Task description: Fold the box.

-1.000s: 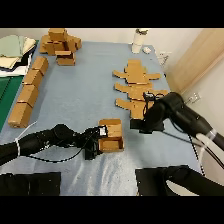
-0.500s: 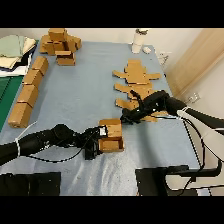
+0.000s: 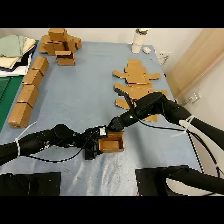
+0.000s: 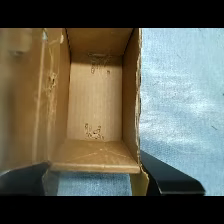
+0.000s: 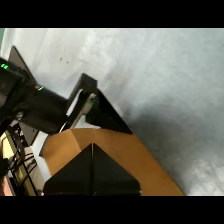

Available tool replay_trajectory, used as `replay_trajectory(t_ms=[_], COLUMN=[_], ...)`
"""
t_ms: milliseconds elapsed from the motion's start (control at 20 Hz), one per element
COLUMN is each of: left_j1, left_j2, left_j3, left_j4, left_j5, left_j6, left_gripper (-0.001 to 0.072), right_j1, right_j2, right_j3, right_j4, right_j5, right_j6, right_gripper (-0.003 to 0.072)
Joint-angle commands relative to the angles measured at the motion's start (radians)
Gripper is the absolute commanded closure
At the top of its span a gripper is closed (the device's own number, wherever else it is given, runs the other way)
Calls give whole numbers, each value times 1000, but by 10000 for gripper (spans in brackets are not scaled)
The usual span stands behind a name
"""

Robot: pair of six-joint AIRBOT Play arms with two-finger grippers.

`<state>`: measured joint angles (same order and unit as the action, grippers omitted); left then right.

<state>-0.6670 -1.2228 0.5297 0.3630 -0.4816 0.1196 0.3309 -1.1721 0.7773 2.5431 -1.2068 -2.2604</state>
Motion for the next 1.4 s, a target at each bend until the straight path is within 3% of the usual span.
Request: replay_trajectory(t_ms=[0,150,350,950,1350], left_j1=[0,0,0,0,0], left_j2=[0,0,0,0,0], left_j3=[1,1,1,1,1], left_j4=[0,0,0,0,0], left_j5=[0,0,0,0,0], left_j6=[0,0,0,0,0], left_gripper=[232,231,231,232,232], right_j1=[67,112,156,219,385], right_j2=[76,125,213,434,469], right_j3=[-9,-57,-149,-286,-319], right_j4=[-59,-78,-172,-318,-513], right_j5=[10,32,174,322,378], right_j6=[2,0,1,-10,37], right_gripper=[684,684,684,683,682])
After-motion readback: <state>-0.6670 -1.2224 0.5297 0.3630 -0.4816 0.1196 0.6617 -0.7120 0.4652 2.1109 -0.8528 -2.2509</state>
